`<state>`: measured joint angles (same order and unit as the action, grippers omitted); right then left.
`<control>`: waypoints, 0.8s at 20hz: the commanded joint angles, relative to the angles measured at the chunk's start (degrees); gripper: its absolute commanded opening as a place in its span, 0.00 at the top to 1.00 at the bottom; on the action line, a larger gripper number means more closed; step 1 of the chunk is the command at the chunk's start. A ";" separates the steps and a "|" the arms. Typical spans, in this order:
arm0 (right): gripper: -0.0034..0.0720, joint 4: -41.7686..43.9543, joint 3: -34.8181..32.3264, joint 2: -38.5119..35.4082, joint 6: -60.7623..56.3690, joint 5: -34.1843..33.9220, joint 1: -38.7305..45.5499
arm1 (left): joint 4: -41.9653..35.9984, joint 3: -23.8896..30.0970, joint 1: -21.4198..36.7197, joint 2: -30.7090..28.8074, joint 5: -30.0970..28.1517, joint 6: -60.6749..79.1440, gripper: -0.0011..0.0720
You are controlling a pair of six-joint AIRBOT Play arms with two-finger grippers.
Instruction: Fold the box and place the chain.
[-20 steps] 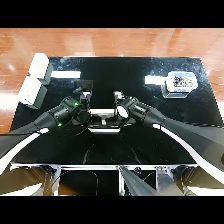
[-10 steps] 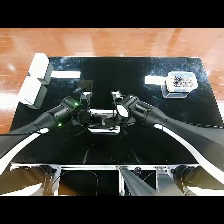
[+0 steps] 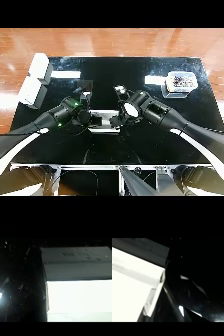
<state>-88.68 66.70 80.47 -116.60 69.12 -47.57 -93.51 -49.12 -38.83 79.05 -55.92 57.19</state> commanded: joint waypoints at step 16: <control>0.48 -4.76 0.44 10.95 -13.53 -8.13 -1.92 | -0.04 -0.02 0.00 0.02 0.42 0.02 0.95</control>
<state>-93.45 67.11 90.85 -129.64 60.97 -49.80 -93.58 -49.12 -38.83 79.05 -55.42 57.19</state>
